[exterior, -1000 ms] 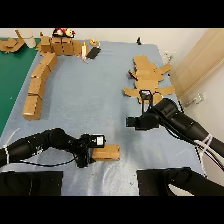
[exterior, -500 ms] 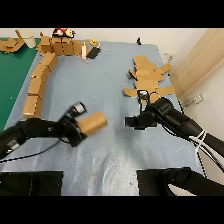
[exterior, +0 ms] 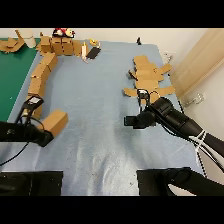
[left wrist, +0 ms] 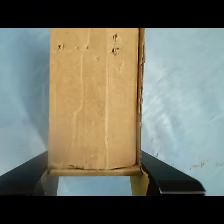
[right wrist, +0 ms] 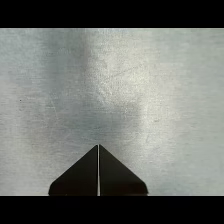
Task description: Fold the box.
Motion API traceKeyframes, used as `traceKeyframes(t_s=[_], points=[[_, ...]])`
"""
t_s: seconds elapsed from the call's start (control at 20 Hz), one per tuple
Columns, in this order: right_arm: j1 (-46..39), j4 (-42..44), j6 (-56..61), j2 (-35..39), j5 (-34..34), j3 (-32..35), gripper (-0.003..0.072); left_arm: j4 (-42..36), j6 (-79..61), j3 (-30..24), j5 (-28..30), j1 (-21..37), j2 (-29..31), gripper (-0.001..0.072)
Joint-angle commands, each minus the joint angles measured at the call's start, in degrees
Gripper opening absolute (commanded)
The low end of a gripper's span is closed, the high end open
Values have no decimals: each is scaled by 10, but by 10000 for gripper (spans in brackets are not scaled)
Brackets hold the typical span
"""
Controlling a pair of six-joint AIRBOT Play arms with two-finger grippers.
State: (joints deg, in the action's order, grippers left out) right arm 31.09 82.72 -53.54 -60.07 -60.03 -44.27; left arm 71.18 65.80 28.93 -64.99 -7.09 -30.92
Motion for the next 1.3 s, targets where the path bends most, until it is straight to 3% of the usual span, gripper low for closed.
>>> traceKeyframes(t_s=[0.0, 0.2, 0.8, 1.05, 1.25], points=[[0, 0, -1, 0, 3, 0, 8, 78, 87, 0, -119, 51, 47, 367], [0, 0, -1, 0, 18, -1, 8, 137, 161, 0, -177, 61, 79, 368], [0, 0, -1, 0, 26, -1, 8, 194, 212, -1, -165, 61, 80, 368], [0, 0, -1, 0, 26, -1, 8, 194, 213, -13, -131, 61, 45, 368], [0, 0, -1, 0, 26, -1, 8, 191, 213, -12, -48, 61, -31, 368]])
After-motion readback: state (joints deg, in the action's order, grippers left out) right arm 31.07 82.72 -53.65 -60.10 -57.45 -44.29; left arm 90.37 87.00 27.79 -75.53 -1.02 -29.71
